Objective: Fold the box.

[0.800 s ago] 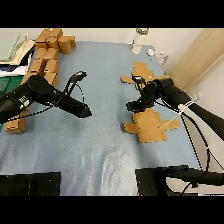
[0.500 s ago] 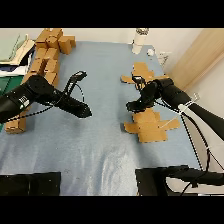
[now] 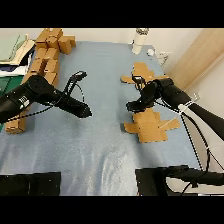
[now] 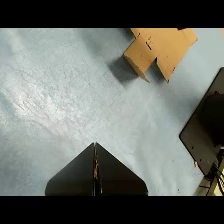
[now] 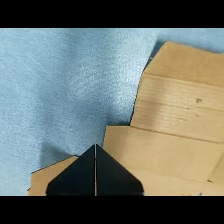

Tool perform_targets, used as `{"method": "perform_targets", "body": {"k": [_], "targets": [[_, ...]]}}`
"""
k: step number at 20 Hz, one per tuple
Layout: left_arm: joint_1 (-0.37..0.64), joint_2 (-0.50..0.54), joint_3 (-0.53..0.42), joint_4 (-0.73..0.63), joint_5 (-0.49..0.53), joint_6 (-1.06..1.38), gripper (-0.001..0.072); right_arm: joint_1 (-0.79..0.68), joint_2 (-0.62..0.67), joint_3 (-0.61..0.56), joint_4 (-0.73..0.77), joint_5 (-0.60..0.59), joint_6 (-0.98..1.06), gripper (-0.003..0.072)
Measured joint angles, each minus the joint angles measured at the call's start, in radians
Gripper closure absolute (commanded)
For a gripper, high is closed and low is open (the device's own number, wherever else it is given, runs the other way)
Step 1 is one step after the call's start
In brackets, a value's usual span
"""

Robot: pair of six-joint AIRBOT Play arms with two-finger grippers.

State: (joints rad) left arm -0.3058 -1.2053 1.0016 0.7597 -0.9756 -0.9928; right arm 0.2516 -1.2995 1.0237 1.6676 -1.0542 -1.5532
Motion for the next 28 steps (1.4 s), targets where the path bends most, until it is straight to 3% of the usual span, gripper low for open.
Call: {"method": "perform_targets", "body": {"k": [9, 10, 11, 12, 14, 19, 21, 23, 28], "targets": [[0.000, 0.000, 0.000, -0.011, 0.071, 0.000, 0.0693, -0.006, -0.002, 0.008, 0.020, 0.004, 0.005, 0.0667], [0.000, 0.000, 0.000, -0.015, 0.075, -0.002, 0.0639, -0.016, -0.001, 0.016, -0.013, -0.017, 0.009, 0.0508], [0.000, 0.000, 0.000, -0.017, 0.079, -0.002, 0.0274, -0.037, 0.000, 0.027, -0.063, -0.044, 0.020, 0.0349], [0.000, 0.000, 0.000, -0.019, 0.080, -0.004, 0.0084, -0.067, 0.001, 0.037, -0.117, -0.074, 0.033, 0.0280], [0.000, 0.000, 0.000, -0.023, 0.089, -0.031, 0.0085, -0.159, 0.003, 0.050, -0.216, -0.138, 0.053, 0.0158], [0.000, -0.001, 0.000, -0.024, 0.100, -0.078, 0.0085, -0.471, 0.005, 0.059, -0.309, -0.231, -0.066, 0.0158], [0.000, -0.006, 0.000, -0.024, 0.101, -0.098, 0.0085, -0.587, -0.001, 0.060, -0.279, -0.240, -0.149, 0.0155], [0.000, -0.017, 0.000, -0.027, 0.095, -0.115, 0.0084, -0.684, -0.021, 0.061, -0.197, -0.241, -0.232, 0.0088], [0.000, -0.051, 0.000, -0.062, 0.052, -0.145, 0.0085, -0.815, -0.105, 0.061, -0.040, -0.280, -0.379, 0.0102]]}}
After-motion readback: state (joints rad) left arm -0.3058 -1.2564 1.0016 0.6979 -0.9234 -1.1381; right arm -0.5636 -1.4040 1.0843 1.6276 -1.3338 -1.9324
